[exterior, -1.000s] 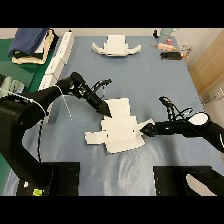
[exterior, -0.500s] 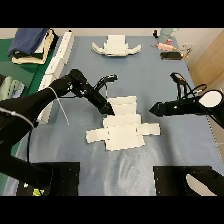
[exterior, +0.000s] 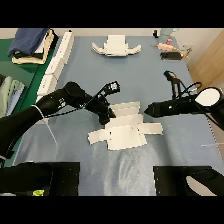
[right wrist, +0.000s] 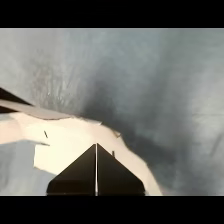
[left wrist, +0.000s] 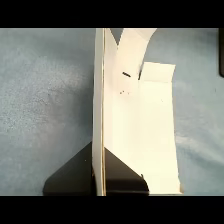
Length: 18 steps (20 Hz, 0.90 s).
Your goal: Fold the box.
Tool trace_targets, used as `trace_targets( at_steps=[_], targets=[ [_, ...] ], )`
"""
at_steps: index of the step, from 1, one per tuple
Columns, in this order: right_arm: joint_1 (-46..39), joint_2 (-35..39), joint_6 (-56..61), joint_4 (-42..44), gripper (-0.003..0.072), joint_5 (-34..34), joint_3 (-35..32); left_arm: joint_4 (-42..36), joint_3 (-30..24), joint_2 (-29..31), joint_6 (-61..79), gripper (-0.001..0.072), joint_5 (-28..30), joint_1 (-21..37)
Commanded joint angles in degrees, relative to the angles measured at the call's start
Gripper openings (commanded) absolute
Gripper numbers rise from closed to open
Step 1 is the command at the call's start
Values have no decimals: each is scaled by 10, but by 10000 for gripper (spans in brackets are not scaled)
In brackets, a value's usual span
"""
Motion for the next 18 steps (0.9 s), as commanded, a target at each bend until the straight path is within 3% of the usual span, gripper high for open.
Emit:
trace_targets(
  at_steps=[1,7,18],
  targets=[
    [30,-1,12,-20,3,-24,-54,2,-18,15,17,9,27,-7],
    [29,-1,26,-38,3,-139,-163,2,-18,15,33,10,22,-24],
    [29,0,46,-49,3,-139,-158,2,-23,14,41,10,49,-44]
  ],
)
